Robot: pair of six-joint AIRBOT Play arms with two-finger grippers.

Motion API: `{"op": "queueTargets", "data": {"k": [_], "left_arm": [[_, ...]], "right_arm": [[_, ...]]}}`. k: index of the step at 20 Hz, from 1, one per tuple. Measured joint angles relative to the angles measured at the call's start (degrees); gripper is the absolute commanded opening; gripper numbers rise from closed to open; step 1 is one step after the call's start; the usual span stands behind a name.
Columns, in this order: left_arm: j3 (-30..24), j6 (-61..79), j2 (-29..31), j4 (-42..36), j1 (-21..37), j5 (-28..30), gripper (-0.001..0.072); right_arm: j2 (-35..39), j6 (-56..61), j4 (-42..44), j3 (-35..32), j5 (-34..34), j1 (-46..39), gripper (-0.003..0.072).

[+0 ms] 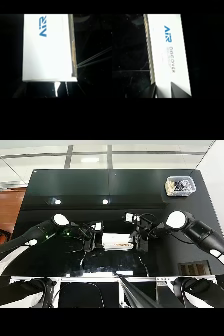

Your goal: Fold the box and place the chain.

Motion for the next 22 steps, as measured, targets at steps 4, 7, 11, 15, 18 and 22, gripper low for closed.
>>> {"op": "queueTargets", "data": {"k": [4, 7, 11, 15, 18, 22], "left_arm": [[0.00, 0.04, 0.00, 0.00, 0.00, 0.02, 0.0359], [0.00, 0.02, 0.00, 0.00, 0.00, 0.00, 0.0359], [0.00, 0.04, 0.00, 0.02, 0.00, 0.00, 0.0359], [0.00, 0.07, 0.00, 0.04, 0.00, -0.13, 0.0359], [0.00, 0.04, 0.00, 0.04, 0.00, -0.15, 0.0359], [0.00, 0.04, 0.00, 0.04, 0.00, -0.11, 0.0359]], "right_arm": [[-0.07, 0.15, -0.35, -0.24, 0.61, 0.00, 0.0269], [-0.07, 0.15, -0.31, -0.31, 0.66, 0.00, 0.0268], [-0.28, 0.11, -0.22, -1.18, 0.66, 0.00, 0.0268], [0.02, 1.01, -0.96, -1.29, 2.34, -0.55, 0.0268], [2.01, 6.29, -1.33, -0.24, 4.46, -2.64, 0.0264], [3.69, 18.62, 2.54, -1.03, 6.67, -6.95, 0.0006]]}}
